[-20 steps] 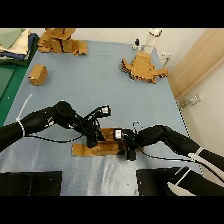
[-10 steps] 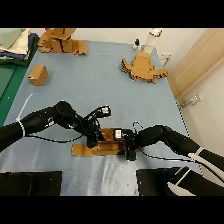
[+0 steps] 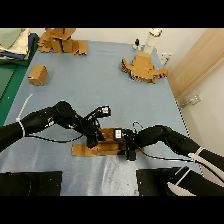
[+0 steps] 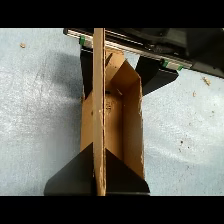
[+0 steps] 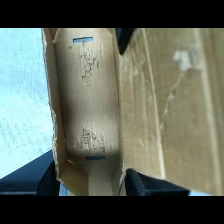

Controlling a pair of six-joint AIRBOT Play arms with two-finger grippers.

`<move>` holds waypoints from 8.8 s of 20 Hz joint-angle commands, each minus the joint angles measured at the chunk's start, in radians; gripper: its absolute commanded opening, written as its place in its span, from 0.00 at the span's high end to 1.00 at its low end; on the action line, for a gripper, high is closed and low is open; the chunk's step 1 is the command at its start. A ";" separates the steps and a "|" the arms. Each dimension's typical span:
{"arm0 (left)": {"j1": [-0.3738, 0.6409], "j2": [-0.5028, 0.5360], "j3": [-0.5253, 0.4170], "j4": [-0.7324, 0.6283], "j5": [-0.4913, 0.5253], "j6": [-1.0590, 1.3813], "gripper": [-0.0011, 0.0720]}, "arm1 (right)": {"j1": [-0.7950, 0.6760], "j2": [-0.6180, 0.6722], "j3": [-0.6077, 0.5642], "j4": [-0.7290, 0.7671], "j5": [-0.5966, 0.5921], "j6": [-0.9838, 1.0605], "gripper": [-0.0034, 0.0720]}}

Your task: Fold the box.

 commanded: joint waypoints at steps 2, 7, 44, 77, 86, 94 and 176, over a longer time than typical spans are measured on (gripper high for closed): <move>0.000 0.000 0.000 0.000 0.031 0.002 0.97 | 0.000 -0.001 -0.001 0.000 0.001 0.000 0.37; 0.000 0.000 0.000 -0.015 0.041 0.002 0.97 | 0.000 -0.001 -0.001 0.000 0.001 0.000 0.37; -0.216 0.365 -0.290 -0.264 0.075 -1.122 0.97 | 0.000 -0.001 -0.001 -0.003 0.000 0.000 0.37; -0.224 0.152 -0.238 -0.531 0.684 -0.805 0.97 | 0.000 0.000 0.000 -0.003 0.008 0.001 0.30; -0.200 0.122 -0.238 -0.492 0.638 -0.811 0.97 | 0.000 -0.001 -0.001 -0.002 0.035 0.001 0.30; -0.092 0.122 -0.238 -0.241 0.486 -1.033 0.97 | 0.000 0.000 0.000 -0.002 0.034 0.001 0.30; -0.249 0.331 -0.333 0.493 0.340 -0.475 0.22 | 0.000 0.000 0.000 -0.007 -0.071 0.001 0.30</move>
